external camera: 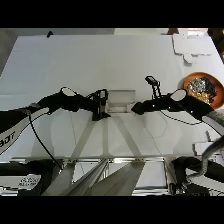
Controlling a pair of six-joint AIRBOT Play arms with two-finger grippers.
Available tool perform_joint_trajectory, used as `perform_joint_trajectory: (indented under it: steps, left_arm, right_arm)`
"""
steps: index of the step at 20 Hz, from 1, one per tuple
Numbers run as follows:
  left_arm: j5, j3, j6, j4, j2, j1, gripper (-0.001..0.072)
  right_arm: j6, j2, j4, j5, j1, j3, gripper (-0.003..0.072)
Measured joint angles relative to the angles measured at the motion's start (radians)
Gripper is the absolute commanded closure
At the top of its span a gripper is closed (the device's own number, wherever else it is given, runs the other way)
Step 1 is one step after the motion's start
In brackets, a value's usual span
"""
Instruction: Fold the box and place the chain.
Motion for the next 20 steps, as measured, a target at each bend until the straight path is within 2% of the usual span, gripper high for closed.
perform_joint_trajectory:
  steps: [6,12,17,20]
  left_arm:
    - [-0.003,0.000,0.004,0.006,0.000,0.001,0.0432]
    - [-0.004,0.000,0.003,0.005,0.000,0.001,0.0432]
    - [-0.004,0.000,0.002,0.004,0.000,0.001,0.0432]
    - [-0.005,0.000,0.000,0.003,0.000,0.000,0.0432]
  right_arm:
    - [0.192,0.002,-0.185,0.001,0.117,0.098,0.0252]
    - [0.494,-0.026,-0.454,-0.011,0.223,0.142,0.0252]
    - [0.768,-0.084,-0.694,0.046,0.298,0.208,0.0271]
    - [0.893,-0.104,-0.773,0.093,0.320,0.244,0.0271]
